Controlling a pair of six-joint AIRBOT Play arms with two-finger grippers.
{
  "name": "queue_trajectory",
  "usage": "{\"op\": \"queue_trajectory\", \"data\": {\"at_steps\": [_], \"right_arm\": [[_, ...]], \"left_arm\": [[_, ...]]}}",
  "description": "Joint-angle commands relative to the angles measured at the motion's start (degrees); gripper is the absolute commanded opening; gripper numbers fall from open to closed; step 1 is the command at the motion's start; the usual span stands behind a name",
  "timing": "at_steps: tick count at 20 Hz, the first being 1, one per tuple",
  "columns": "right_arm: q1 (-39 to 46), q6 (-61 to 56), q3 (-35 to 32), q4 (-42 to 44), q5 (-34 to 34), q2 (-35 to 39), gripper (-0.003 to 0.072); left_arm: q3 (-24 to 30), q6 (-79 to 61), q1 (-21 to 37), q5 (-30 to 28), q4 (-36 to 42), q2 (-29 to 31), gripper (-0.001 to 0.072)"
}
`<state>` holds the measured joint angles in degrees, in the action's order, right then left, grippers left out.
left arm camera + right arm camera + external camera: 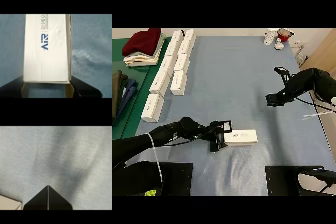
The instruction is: Fold the box.
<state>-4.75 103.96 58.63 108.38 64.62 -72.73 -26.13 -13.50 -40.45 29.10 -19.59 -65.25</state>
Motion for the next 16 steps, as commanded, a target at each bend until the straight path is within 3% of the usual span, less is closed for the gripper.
{"op": "queue_trajectory", "data": {"at_steps": [1, 4, 8, 12, 16], "right_arm": [[0.04, -0.02, 0.22, 0.02, 0.2, -0.17, 0.0004], [0.04, -0.02, 0.22, 0.02, 0.17, -0.17, 0.0005], [0.04, -0.02, 0.22, 0.02, 0.17, -0.17, 0.0005], [0.04, -0.02, 0.22, 0.0, 0.17, -0.17, 0.0004], [0.04, -0.02, 0.22, 0.02, 0.17, -0.17, 0.0004]], "left_arm": [[-0.04, 11.91, 4.68, 1.46, -4.04, 4.07, 0.0353], [0.04, 28.94, 14.05, 5.88, -17.18, 11.69, 0.0353], [0.11, 59.39, 31.15, 12.13, -43.17, 20.15, 0.0353], [0.44, 67.3, 46.47, 13.49, -45.51, 22.71, 0.0353], [0.7, 68.89, 51.23, 11.98, -45.57, 21.4, 0.0353]]}}
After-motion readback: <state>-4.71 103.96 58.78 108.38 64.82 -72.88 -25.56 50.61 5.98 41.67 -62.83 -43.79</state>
